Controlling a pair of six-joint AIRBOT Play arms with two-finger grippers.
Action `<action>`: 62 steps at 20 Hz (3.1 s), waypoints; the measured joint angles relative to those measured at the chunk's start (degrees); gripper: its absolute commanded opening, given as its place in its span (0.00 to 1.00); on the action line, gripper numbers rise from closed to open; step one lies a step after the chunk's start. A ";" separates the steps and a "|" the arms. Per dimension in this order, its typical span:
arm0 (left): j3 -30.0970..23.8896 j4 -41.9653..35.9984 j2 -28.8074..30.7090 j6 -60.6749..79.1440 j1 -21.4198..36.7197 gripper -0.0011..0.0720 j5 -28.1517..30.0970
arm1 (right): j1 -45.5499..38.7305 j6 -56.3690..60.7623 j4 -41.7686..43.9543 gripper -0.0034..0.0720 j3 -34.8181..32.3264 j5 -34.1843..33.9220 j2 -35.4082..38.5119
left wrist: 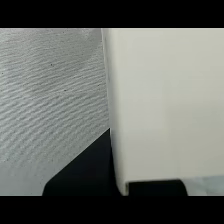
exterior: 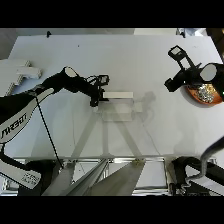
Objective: Fold the box and place the chain.
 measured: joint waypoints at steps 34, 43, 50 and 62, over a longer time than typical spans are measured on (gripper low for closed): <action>0.00 0.07 0.00 -0.02 0.00 0.03 -0.22 | 21.38 -13.27 11.89 0.97 -3.82 11.32 20.65; 0.00 0.07 0.00 -0.02 0.00 0.03 -0.22 | 28.87 -12.20 9.73 0.97 -21.59 7.43 24.30; 0.02 0.07 0.00 -0.02 0.00 0.03 -0.22 | 29.66 -21.55 11.67 0.97 -28.55 -13.90 21.49; 0.00 0.07 0.00 -0.02 -0.02 0.03 -0.22 | 15.19 -65.31 43.85 0.97 -29.57 -8.94 7.32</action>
